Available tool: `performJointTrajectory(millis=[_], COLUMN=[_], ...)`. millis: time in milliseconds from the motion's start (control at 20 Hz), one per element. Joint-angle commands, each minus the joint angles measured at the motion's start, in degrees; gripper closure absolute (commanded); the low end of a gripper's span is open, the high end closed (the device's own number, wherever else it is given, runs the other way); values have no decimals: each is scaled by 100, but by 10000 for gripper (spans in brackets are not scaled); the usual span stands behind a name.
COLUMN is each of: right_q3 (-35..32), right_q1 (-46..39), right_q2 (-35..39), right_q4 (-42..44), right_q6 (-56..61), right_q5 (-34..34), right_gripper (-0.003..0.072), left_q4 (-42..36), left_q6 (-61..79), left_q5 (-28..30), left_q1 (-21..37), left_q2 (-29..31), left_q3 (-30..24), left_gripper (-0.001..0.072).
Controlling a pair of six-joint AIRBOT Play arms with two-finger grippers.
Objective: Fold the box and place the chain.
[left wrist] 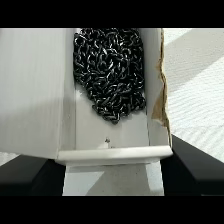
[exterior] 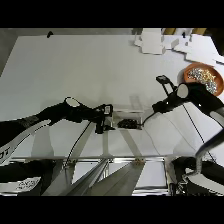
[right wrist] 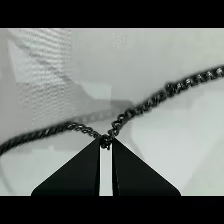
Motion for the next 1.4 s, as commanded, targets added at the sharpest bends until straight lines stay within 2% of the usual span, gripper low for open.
performJointTrajectory(millis=[0,250,400,550,750,1050,1250,1300,1350], right_q3=[7,11,15,15,15,15,15,15,15], right_q1=[195,798,839,839,841,901,1416,1506,1569], right_q2=[846,2190,2767,3021,3008,2404,1818,1674,1534], right_q4=[7,315,1467,2632,3694,3797,3530,3381,3259], right_q6=[-105,-328,-778,-1220,-1784,-1993,-2234,-2232,-2229], right_q5=[302,861,1108,1121,835,492,140,94,85], right_gripper=[674,675,675,674,674,674,672,663,586], left_q4=[0,0,0,0,0,0,0,-2,0], left_q6=[0,0,0,0,0,0,0,0,0], left_q5=[0,-2,-7,-2,-2,-2,-2,-2,-2], left_q1=[2,2,2,2,2,2,2,2,2], left_q2=[4,4,4,4,4,4,4,4,4], left_q3=[2,2,2,2,2,2,2,2,2], left_gripper=[672,672,672,672,672,672,672,672,672])
